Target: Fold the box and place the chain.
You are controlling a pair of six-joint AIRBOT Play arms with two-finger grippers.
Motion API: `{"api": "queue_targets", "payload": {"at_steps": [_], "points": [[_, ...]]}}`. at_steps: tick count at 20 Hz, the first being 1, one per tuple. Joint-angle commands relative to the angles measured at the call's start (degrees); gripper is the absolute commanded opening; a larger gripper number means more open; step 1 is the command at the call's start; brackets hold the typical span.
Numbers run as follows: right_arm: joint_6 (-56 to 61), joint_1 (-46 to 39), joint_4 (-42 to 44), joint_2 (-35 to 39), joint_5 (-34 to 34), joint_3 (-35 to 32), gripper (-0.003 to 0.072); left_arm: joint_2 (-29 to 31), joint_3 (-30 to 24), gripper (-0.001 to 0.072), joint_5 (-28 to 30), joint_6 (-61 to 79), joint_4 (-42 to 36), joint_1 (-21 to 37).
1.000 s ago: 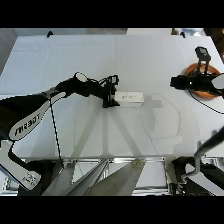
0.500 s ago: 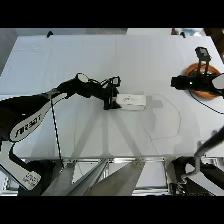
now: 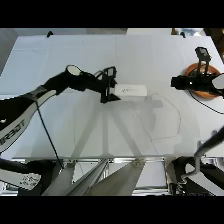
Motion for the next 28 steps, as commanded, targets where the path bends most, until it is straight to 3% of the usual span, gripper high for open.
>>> {"api": "queue_targets", "payload": {"at_steps": [1, 4, 7, 11, 14, 17, 21, 23, 24, 26, 27, 28], "points": [[0.00, -0.02, 0.02, 0.04, 0.00, 0.04, 0.0008, 6.03, 0.04, 0.0015, 2.10, -0.02, 0.09, 2.49], [-0.02, -0.02, 0.02, 0.07, 0.00, 0.04, 0.0008, 10.80, 0.04, 0.0014, 8.39, -5.22, 0.09, 6.78], [0.00, -0.02, 0.02, 0.07, 0.00, 0.04, 0.0008, 15.04, 0.04, 0.0009, 17.70, -20.22, 1.03, 13.18], [0.00, -0.02, 0.02, 0.04, 0.00, 0.04, 0.0008, 18.51, 0.04, 0.0008, 27.15, -43.69, 18.29, 21.70], [0.00, -0.02, 0.02, 0.07, 0.00, 0.04, 0.0008, 17.75, 0.02, 0.0014, 23.15, -61.75, 25.68, 27.80], [0.00, -0.02, 0.02, 0.04, 0.00, 0.04, 0.0008, 14.78, -0.02, 0.0009, 17.51, -65.70, 31.17, 32.11], [-0.02, -0.02, 0.02, 0.04, 0.00, 0.04, 0.0008, 8.85, -0.68, 0.0009, 22.12, -78.55, 43.89, 32.70], [-0.02, -0.02, 0.00, 0.07, 0.00, 0.04, 0.0008, 5.84, -0.68, 0.0015, 23.78, -79.62, 45.70, 32.72], [0.00, -0.02, 0.02, 0.04, 0.00, 0.04, 0.0008, 4.48, -0.68, 0.0056, 24.26, -79.52, 45.77, 32.72], [-0.02, -0.02, 0.02, 0.04, 0.00, 0.04, 0.0008, 1.88, -0.68, 0.0324, 25.38, -79.52, 46.34, 32.72], [0.00, -0.02, 0.00, 0.07, 0.00, 0.04, 0.0008, 0.79, -0.68, 0.0371, 25.68, -79.52, 46.34, 32.72], [-0.02, -0.02, 0.00, 0.04, 0.00, 0.04, 0.0008, 0.07, -0.68, 0.0371, 25.97, -79.52, 46.34, 32.72]]}}
